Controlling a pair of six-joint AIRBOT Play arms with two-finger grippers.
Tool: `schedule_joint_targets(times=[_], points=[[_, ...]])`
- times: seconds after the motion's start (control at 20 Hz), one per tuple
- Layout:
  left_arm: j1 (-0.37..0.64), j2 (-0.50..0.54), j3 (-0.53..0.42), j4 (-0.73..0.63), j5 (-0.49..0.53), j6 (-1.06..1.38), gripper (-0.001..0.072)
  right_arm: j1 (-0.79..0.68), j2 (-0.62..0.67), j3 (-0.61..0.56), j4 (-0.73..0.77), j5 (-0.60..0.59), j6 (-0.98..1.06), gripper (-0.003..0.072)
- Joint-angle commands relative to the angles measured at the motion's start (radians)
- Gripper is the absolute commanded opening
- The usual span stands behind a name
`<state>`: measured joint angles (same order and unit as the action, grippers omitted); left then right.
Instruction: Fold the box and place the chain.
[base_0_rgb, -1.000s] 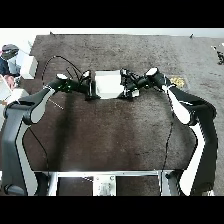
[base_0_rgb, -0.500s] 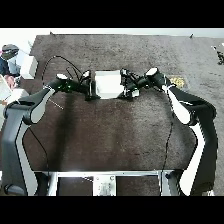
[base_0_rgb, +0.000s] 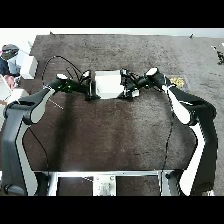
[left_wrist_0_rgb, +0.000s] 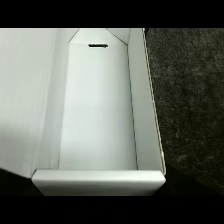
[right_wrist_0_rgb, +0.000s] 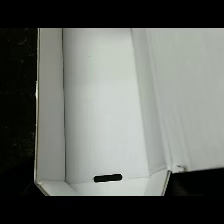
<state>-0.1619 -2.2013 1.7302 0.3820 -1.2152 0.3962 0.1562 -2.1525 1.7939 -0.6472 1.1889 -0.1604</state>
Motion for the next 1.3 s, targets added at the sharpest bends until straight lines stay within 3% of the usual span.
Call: schedule_joint_targets(times=[0.0,0.25,0.3,0.85,1.15,1.2,1.25], points=[[0.001,0.000,0.000,0.000,0.000,0.002,0.0483,0.000,0.000,0.000,0.000,0.000,0.000,0.0608],[0.001,0.000,0.000,0.000,0.000,0.002,0.0483,0.000,0.002,0.000,0.000,0.002,0.000,0.0621],[0.001,0.000,0.000,0.000,0.000,0.002,0.0483,-0.002,0.004,0.000,0.006,0.000,0.000,0.0720],[0.001,0.000,0.000,0.000,0.000,0.002,0.0483,-0.060,0.047,0.001,-0.037,0.119,0.016,0.0720],[0.001,0.000,0.000,0.000,0.000,0.002,0.0483,-0.113,0.133,0.001,-0.073,0.121,0.066,0.0720],[0.001,0.000,0.000,0.000,0.000,0.002,0.0483,-0.118,0.144,0.001,-0.048,0.122,0.097,0.0677],[0.001,0.000,0.000,0.000,0.000,0.002,0.0483,-0.118,0.154,0.001,-0.011,0.128,0.132,0.0418]])
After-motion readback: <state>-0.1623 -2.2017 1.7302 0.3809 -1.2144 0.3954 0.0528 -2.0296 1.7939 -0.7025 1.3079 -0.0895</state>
